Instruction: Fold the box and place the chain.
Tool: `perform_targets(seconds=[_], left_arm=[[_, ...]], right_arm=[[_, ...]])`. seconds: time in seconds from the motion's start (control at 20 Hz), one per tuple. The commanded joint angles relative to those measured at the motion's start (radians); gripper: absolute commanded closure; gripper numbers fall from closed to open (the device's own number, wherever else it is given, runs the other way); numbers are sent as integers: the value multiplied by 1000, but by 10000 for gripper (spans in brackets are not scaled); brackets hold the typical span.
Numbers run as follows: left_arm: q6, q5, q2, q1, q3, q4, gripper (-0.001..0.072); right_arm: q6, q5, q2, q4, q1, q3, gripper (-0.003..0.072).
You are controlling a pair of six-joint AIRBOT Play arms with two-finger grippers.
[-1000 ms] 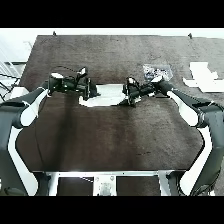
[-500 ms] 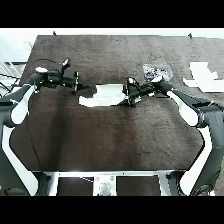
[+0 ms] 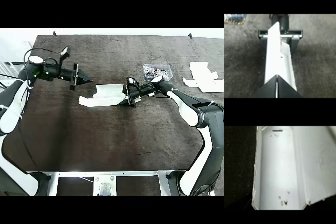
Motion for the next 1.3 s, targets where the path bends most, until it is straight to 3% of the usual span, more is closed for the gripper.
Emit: perform_targets(seconds=[0.0, 0.3, 0.55, 0.95, 1.25], left_arm=[[-8, 143, 84, -80, -86, 133, 697], [-35, 320, 77, -178, -187, 161, 696], [-35, 500, 43, -214, -189, 140, 696], [-34, 695, 40, -212, -190, 134, 696], [-34, 681, 6, -214, -190, 129, 696]], right_arm=[[0, 0, 0, 0, 0, 0, 131], [0, 0, 0, 0, 0, 0, 131], [0, 0, 0, 0, 0, 0, 131], [0, 0, 0, 0, 0, 0, 130], [0, 0, 0, 0, 0, 0, 131]])
